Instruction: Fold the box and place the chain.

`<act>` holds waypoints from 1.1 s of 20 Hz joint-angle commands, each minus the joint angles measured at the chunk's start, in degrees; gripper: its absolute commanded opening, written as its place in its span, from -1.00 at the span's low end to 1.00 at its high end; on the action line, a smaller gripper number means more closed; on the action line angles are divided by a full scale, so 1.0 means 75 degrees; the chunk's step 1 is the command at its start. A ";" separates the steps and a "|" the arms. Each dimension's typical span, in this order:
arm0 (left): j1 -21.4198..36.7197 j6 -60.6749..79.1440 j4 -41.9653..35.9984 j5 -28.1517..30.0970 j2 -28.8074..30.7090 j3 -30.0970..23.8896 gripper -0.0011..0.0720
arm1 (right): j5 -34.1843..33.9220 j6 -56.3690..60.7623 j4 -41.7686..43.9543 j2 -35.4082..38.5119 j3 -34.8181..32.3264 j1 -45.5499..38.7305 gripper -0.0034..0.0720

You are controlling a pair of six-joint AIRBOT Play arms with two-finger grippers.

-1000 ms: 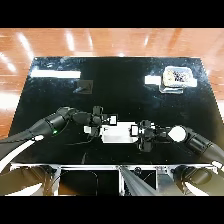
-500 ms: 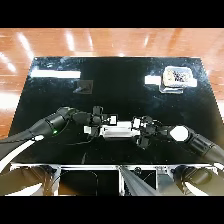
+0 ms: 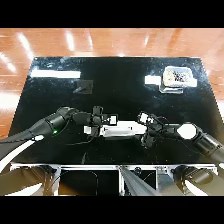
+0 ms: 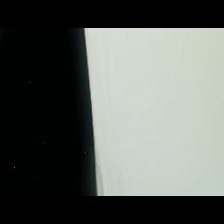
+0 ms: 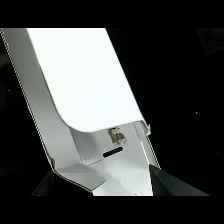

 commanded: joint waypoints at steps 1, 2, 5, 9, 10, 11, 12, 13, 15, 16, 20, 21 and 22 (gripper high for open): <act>0.0006 0.0000 0.0003 0.0012 -0.0006 -0.0003 -0.91 | -0.0149 -0.0216 0.0052 0.0017 0.0017 -0.0047 0.99; 0.0006 0.0000 0.0003 0.0012 -0.0006 -0.0003 -0.91 | -0.0163 -0.0248 0.0055 0.0017 0.0017 -0.0047 0.99; 0.0006 0.0000 0.0003 0.0012 -0.0006 -0.0003 -0.91 | -0.0213 -0.0245 0.0087 0.0017 0.0017 -0.0044 0.99; 0.0006 0.0000 0.0003 0.0015 -0.0006 -0.0003 -0.91 | -0.0676 -0.0248 0.0192 0.0017 0.0023 -0.0026 0.99; 0.0006 0.0000 0.0003 0.0015 -0.0006 -0.0003 -0.91 | -0.0676 -0.0248 0.0195 0.0017 0.0023 -0.0026 0.99; 0.0006 0.0000 0.0003 0.0015 -0.0006 -0.0003 -0.91 | -0.0650 -0.0245 0.0198 0.0017 0.0023 -0.0023 0.99; 0.0006 0.0000 0.0003 0.0012 -0.0006 -0.0003 -0.91 | -0.0632 -0.0245 0.0248 0.0017 0.0023 -0.0023 0.99; 0.0006 0.0000 0.0003 0.0012 -0.0006 -0.0003 -0.91 | -0.0621 -0.0248 0.0321 0.0017 0.0023 -0.0023 0.99; 0.0006 0.0000 0.0003 0.0015 -0.0006 -0.0003 -0.91 | -0.0612 -0.0245 0.0455 0.0017 0.0038 -0.0003 0.99; 0.0006 0.0000 0.0003 0.0015 -0.0015 -0.0003 -0.91 | -0.0615 -0.0248 0.0455 0.0023 0.0038 0.0035 0.99; 0.0006 0.0000 0.0003 0.0017 -0.0041 -0.0003 -0.91 | -0.0609 -0.0309 0.0373 0.0055 0.0038 0.0350 0.99; 0.0006 0.0000 0.0003 0.0017 -0.0044 -0.0003 -0.91 | -0.0615 -0.0393 0.0364 0.0055 0.0038 0.0431 0.99; 0.0006 0.0000 0.0003 0.0017 -0.0044 -0.0003 -0.91 | -0.0618 -0.0472 0.0364 0.0055 0.0038 0.0495 0.99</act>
